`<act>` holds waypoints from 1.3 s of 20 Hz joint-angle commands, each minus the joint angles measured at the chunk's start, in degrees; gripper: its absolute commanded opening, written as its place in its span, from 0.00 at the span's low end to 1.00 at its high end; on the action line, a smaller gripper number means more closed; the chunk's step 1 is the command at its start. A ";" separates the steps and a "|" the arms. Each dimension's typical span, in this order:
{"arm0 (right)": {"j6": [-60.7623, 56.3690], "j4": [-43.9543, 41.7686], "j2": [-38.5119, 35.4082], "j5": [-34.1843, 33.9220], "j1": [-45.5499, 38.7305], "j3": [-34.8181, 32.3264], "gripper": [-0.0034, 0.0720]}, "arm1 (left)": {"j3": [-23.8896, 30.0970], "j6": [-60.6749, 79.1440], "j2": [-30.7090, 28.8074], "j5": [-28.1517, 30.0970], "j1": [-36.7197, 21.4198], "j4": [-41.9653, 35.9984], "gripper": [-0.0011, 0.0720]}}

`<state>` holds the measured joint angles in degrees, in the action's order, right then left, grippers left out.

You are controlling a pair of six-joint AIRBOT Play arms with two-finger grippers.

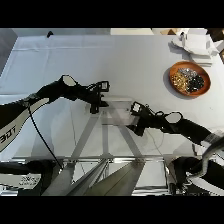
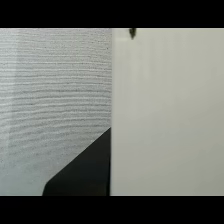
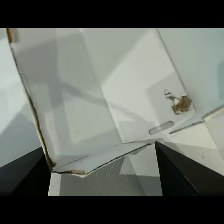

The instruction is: Fold the box and place the chain.

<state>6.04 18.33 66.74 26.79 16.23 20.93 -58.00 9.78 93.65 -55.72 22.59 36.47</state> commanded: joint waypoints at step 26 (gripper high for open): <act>-19.78 11.30 -0.07 2.99 -2.67 4.44 0.97 | 0.00 0.07 0.02 0.00 0.02 0.02 0.03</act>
